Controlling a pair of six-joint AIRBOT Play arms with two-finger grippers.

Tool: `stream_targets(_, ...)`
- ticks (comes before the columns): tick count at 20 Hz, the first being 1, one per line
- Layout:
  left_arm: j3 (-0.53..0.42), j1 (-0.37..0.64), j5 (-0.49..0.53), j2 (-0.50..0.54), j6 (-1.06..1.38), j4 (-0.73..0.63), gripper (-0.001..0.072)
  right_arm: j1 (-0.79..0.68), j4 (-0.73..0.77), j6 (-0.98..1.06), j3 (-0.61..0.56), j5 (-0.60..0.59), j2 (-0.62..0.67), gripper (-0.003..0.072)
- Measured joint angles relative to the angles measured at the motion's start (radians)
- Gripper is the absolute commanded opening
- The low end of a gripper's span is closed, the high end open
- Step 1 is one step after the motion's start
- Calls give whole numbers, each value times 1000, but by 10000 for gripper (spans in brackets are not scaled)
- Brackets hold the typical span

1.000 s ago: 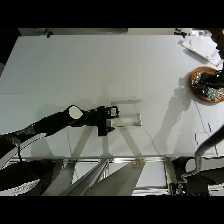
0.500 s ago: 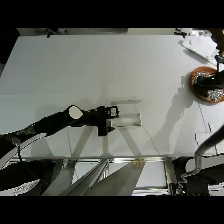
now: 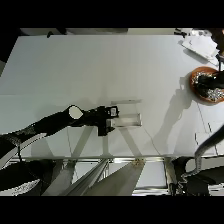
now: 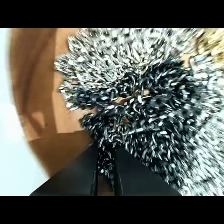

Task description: Fold the box and place the chain.

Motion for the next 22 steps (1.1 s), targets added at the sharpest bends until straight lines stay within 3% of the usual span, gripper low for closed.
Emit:
stream_targets(5,0,0,0,0,0,0,354,0,3,-3,0,5,171,11)
stream_targets(13,0,0,0,0,0,0,354,1,67,-29,0,40,554,11)
stream_targets(22,0,0,0,0,0,0,354,1,289,-94,0,242,875,11)
